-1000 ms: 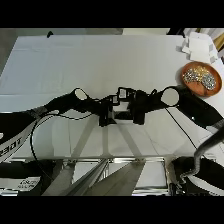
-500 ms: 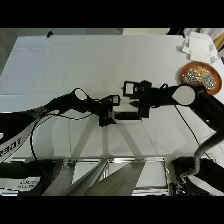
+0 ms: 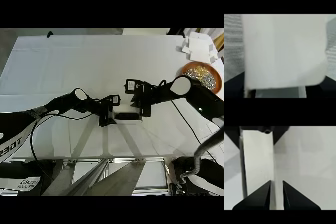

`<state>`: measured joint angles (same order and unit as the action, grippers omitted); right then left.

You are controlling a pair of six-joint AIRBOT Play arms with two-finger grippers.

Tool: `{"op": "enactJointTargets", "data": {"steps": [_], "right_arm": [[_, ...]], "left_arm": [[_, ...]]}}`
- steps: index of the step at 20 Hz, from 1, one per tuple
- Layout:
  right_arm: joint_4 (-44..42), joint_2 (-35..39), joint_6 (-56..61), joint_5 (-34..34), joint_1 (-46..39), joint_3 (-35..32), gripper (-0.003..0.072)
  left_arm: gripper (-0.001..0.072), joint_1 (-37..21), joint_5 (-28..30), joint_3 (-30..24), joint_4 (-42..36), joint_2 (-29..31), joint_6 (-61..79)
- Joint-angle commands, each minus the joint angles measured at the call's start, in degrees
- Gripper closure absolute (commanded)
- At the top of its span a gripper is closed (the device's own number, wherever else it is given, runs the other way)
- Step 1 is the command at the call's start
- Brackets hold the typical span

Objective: Fold the box and place the chain.

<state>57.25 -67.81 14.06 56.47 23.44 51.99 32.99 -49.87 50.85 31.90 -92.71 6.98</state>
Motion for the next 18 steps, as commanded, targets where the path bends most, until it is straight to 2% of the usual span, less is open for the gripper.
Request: {"op": "enactJointTargets", "data": {"steps": [1, 5, 8, 9, 10, 12, 15, 18], "right_arm": [[-1.77, -2.45, -1.11, 2.67, 0.81, 0.04, 0.0509], [-1.73, -2.45, -1.05, 2.97, 0.92, 0.0, 0.0513], [-1.09, -2.45, -0.98, 2.97, 2.25, -0.17, 0.0548], [-0.44, -2.45, -0.94, 2.54, 2.73, -0.17, 0.0602], [0.11, -2.45, -0.59, 2.14, 3.04, -0.17, 0.061], [0.17, -2.38, -0.33, 2.32, 3.1, -0.17, 0.0607], [0.22, -2.21, 0.74, 4.24, 3.1, -0.17, 0.0504], [1.44, -2.21, 1.36, 3.74, 3.54, -0.22, 0.0505]], "left_arm": [[0.0437, -0.04, -0.09, -0.04, 0.0, 0.02, 0.04], [0.0437, -0.04, -0.09, -0.04, 0.02, 0.02, 0.04], [0.0437, -0.04, -0.09, -0.04, 0.02, 0.02, 0.04], [0.0437, -0.04, -0.07, -0.04, 0.02, 0.02, 0.04], [0.0437, -0.04, -0.09, -0.04, 0.02, 0.02, 0.04], [0.0437, -0.04, -0.09, -0.04, 0.0, 0.02, 0.04], [0.0437, -0.04, -0.09, -0.04, 0.02, 0.02, 0.04], [0.0437, -0.04, -0.07, -0.04, 0.02, 0.02, 0.04]]}}
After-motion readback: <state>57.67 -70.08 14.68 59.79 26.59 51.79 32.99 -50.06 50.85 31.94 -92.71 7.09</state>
